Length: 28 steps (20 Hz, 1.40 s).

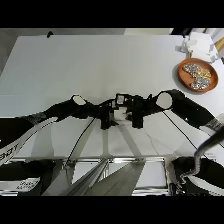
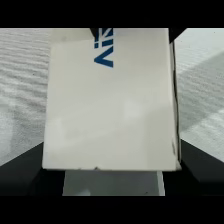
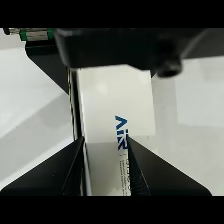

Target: Fold the box and place the chain.

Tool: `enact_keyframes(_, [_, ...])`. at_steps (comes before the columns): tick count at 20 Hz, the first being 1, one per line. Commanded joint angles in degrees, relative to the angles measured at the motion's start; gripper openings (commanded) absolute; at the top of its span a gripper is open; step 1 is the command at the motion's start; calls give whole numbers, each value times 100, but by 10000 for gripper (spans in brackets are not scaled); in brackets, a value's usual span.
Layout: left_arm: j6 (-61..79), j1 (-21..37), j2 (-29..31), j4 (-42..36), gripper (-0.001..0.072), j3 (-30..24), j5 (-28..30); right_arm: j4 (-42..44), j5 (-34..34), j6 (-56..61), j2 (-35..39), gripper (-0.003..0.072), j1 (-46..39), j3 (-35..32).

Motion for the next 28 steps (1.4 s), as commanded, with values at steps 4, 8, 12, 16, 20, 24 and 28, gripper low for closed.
enact_keyframes(4, [-15, 4, 4, -20, 138, 2, 66, 164, 52, -17, 350, 344, 2, 0])
enact_keyframes(8, [-15, 4, 4, -20, 138, 2, 66, 179, 107, -15, 533, 344, 2, 0])
enact_keyframes(12, [-17, 4, 4, -20, 138, 2, 66, 212, 328, -7, 765, 342, 0, 0])
enact_keyframes(16, [-17, 4, 4, -20, 138, 2, 66, 398, 402, 236, 857, 236, -61, 0])
enact_keyframes(20, [-17, 4, 4, -20, 138, 2, 66, 1270, 337, 236, 857, 99, -424, -7])
enact_keyframes(24, [-17, 4, 4, -20, 138, 2, 66, 2361, -138, -212, 837, 15, -686, -417])
enact_keyframes(28, [-17, 4, 4, -20, 138, 2, 66, 2962, -658, -507, 708, 13, -702, -1128])
